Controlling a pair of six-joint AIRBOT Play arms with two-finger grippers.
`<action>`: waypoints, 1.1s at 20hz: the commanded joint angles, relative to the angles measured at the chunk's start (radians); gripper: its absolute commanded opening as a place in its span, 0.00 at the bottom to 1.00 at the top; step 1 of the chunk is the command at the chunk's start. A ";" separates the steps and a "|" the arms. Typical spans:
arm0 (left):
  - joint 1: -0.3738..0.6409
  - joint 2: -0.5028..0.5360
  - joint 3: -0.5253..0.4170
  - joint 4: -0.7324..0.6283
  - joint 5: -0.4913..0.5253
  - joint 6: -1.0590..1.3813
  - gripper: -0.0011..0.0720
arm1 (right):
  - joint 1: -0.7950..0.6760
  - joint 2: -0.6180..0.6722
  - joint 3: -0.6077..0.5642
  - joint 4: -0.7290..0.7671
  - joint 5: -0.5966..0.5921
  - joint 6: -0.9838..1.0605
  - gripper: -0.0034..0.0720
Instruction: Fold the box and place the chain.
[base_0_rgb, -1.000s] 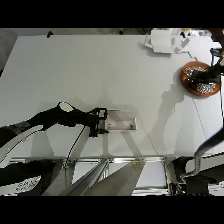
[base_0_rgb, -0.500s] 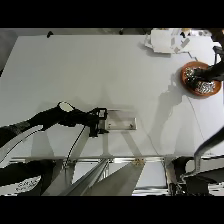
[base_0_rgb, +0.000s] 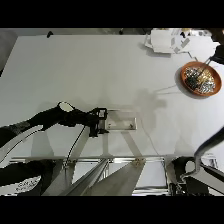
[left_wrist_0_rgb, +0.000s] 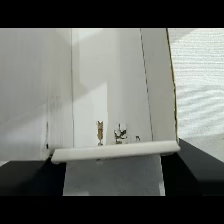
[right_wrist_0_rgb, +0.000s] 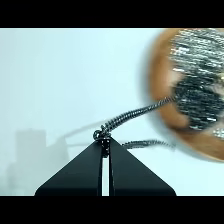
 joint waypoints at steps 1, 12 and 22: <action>0.000 0.001 0.000 0.000 0.000 0.000 0.20 | 0.092 0.130 0.000 0.156 0.137 -0.029 0.07; 0.000 0.001 0.000 0.000 0.000 0.000 0.20 | 0.587 0.309 -0.003 0.101 0.298 0.155 0.07; 0.000 0.001 0.000 0.000 0.000 0.000 0.20 | 1.207 0.308 -0.085 -0.325 0.046 0.556 0.07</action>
